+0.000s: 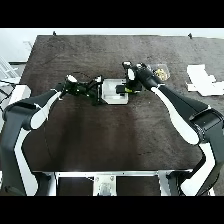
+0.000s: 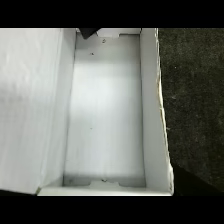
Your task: Fold the box and place the chain.
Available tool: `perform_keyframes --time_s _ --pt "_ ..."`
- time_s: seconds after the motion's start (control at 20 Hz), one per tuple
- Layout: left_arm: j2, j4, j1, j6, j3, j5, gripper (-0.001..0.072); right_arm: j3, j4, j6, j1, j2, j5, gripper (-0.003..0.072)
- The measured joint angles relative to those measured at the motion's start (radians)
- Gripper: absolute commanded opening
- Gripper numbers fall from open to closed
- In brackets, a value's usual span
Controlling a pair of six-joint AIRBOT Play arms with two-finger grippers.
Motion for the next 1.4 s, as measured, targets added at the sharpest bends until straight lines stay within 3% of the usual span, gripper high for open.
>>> perform_keyframes --time_s 0.4,0.55,0.65,1.0,1.4 --pt "0.000 0.000 0.000 0.000 0.000 0.000 0.0365 0.009 -0.017 -0.095 -0.024 0.150 0.042 0.0480" --pt "0.000 0.000 0.000 0.000 0.000 0.000 0.0366 0.009 -0.062 -0.130 -0.089 0.193 -0.013 0.0410" --pt "0.000 0.000 0.000 0.000 0.000 0.000 0.0365 0.009 -0.076 -0.164 -0.158 0.193 -0.081 0.0411" --pt "0.000 0.000 0.000 0.000 0.000 0.000 0.0365 0.033 0.130 -0.406 -0.381 0.073 -0.294 0.0405" --pt "0.000 0.000 0.000 0.000 0.000 0.000 0.0365 0.154 0.293 -0.600 -0.429 -0.111 -0.300 0.0366"
